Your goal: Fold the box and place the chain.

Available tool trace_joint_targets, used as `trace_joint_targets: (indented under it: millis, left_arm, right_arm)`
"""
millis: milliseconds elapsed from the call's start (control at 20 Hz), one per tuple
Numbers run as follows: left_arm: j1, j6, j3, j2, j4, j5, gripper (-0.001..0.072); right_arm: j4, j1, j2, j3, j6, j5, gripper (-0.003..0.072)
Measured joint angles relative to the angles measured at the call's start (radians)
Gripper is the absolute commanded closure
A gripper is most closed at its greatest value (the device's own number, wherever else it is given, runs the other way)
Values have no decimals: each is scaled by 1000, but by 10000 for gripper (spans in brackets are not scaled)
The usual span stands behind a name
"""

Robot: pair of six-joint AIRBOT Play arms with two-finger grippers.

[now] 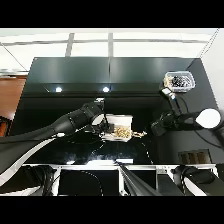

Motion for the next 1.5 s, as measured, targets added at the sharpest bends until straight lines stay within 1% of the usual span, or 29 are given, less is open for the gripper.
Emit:
trace_joint_targets:
  millis: [100, 300, 400, 500, 650, 900, 950, 1000, 1050, 1100, 1150, 1250, 1350, 1500]
  left_arm:
    - [0, 0, 0, 0, 0, 0, 683]
    - [0, 0, 0, 0, 0, 0, 683]
    - [0, 0, 0, 0, 0, 0, 683]
    - [0, 0, 0, 0, 0, 0, 684]
    - [0, 0, 0, 0, 0, 0, 683]
    - [0, 0, 0, 0, 0, 0, 683]
    - [0, 0, 0, 0, 0, 0, 683]
    - [0, 0, 0, 0, 0, 0, 683]
    - [0, 0, 0, 0, 0, 0, 683]
    - [0, 0, 0, 0, 0, 0, 683]
    - [0, 0, 0, 0, 0, 0, 683]
    - [0, 0, 0, 0, 0, 0, 683]
    - [0, 0, 0, 0, 0, 0, 683]
    - [0, 0, 0, 0, -1, 0, 683]
  right_arm:
    - [8, 34, 0, -76, -98, -98, -34]
    - [17, 126, 0, -192, -365, -240, -34]
    - [23, 154, -4, -223, -478, -308, -34]
    - [24, 167, -15, -240, -546, -361, -34]
    - [29, 177, -45, -251, -599, -403, -34]
    - [43, 182, -107, -256, -661, -438, -34]
    - [45, 183, -118, -256, -672, -440, 26]
    - [47, 183, -128, -256, -683, -443, 240]
    - [50, 183, -134, -256, -691, -441, 324]
    - [50, 184, -139, -256, -700, -441, 565]
    - [42, 184, -142, -254, -705, -446, 682]
    - [29, 183, -146, -241, -711, -422, 683]
    - [11, 183, -143, -217, -698, -346, 683]
    - [-29, 181, -124, -146, -592, -202, 683]
